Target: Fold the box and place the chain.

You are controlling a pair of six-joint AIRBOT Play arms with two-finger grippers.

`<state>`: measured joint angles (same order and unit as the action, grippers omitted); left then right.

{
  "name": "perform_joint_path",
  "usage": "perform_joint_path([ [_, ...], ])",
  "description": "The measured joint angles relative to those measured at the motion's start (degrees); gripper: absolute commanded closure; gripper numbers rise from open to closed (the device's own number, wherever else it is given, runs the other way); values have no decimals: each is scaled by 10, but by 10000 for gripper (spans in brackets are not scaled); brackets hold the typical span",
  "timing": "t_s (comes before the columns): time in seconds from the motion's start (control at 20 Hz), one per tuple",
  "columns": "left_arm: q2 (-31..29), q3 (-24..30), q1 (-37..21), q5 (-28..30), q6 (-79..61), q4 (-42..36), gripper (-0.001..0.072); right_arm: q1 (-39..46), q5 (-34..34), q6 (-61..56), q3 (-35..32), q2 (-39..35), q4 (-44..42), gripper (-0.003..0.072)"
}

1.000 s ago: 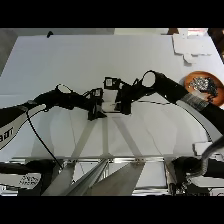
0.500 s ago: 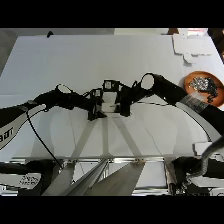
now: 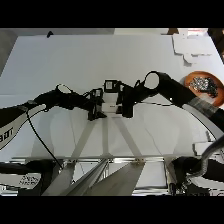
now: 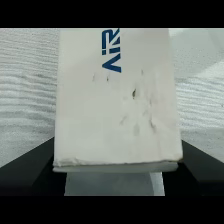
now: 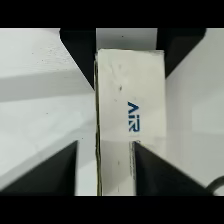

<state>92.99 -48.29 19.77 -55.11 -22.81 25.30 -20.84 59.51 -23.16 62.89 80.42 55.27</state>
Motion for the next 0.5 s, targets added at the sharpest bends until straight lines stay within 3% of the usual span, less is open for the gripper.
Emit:
perform_joint_path([
  [0.05,0,0,0,0,0,0,552,5,1,-14,0,-9,-7,667],
  [0.25,0,0,0,0,0,0,552,37,0,-65,-1,-12,-84,668],
  [0.5,0,0,0,0,0,0,552,46,2,-101,-3,38,-220,670],
])
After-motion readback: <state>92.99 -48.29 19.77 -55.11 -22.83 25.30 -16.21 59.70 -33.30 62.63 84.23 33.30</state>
